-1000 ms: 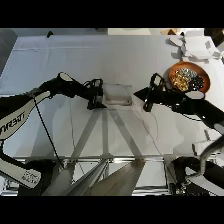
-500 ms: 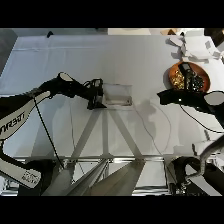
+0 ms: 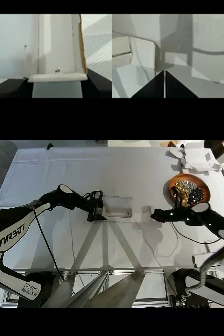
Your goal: Fold the box and place the chain.
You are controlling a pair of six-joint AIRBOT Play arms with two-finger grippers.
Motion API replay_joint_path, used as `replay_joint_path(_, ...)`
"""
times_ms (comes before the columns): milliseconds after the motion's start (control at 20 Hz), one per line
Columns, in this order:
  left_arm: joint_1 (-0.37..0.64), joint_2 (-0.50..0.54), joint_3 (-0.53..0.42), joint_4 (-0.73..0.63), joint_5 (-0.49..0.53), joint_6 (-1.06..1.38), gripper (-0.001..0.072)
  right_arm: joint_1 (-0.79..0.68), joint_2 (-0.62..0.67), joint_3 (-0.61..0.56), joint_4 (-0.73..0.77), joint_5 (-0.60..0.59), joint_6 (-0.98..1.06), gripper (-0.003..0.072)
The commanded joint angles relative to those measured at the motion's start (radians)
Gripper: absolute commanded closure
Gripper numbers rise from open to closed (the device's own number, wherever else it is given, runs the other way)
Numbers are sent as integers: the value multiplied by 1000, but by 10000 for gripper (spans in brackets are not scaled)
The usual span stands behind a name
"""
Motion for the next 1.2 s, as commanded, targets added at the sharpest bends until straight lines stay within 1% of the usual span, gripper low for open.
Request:
replay_joint_path(0,0,0,0,0,0,0,496,14,-83,0,173,3,-87,684)
replay_joint_path(100,0,0,0,0,0,0,496,27,-114,0,239,11,-133,684)
replay_joint_path(250,0,0,0,0,0,0,496,55,-127,0,293,14,-176,684)
replay_joint_path(550,0,0,0,0,0,0,496,57,-126,0,523,120,-318,681)
replay_joint_path(650,0,0,0,0,0,0,496,66,-126,0,560,129,-344,675)
replay_joint_path(700,0,0,0,0,0,0,496,78,-126,0,563,127,-344,608)
replay_joint_path(750,0,0,0,0,0,0,496,92,-126,0,562,121,-344,479)
replay_joint_path(800,0,0,0,0,0,0,496,106,-126,0,562,111,-350,380)
replay_joint_path(850,0,0,0,0,0,0,496,119,-126,0,562,101,-369,338)
replay_joint_path(950,0,0,0,0,0,0,496,135,-126,0,563,94,-391,321)
replay_joint_path(1000,0,0,0,0,0,0,496,140,-126,0,563,94,-400,259)
replay_joint_path(1050,0,0,0,0,0,0,496,143,-126,0,563,94,-406,219)
replay_joint_path(1150,0,0,0,0,0,0,496,156,-126,0,562,77,-421,183)
